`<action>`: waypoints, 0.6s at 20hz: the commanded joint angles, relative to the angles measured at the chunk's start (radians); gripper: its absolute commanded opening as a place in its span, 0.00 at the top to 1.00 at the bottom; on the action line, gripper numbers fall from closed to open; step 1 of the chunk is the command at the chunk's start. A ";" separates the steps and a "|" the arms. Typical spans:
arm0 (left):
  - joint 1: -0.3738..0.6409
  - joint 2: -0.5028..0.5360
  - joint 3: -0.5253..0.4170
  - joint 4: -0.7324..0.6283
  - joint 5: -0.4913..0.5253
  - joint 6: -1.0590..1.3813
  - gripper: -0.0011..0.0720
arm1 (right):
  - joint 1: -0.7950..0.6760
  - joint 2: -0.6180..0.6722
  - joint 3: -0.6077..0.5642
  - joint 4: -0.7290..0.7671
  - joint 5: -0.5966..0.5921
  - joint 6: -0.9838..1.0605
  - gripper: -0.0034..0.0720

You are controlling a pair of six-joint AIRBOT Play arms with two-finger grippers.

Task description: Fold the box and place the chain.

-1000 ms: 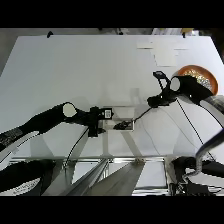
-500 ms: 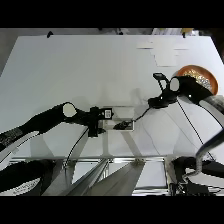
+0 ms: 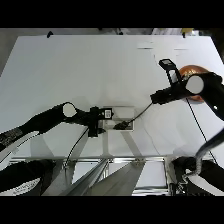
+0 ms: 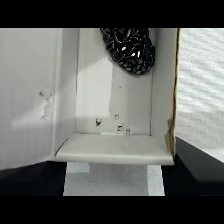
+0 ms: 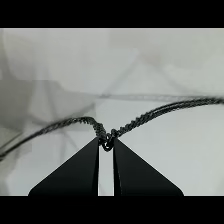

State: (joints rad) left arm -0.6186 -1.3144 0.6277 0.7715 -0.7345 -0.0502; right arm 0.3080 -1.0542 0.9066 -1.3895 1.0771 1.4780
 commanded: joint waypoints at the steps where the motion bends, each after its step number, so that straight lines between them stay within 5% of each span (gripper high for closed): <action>1: 0.000 0.001 0.001 0.000 0.000 0.000 0.56 | 0.134 0.126 0.001 0.071 0.039 -0.020 0.94; 12: 0.000 0.001 0.001 0.000 0.001 0.000 0.56 | 0.422 0.213 0.001 0.307 -0.108 -0.047 0.94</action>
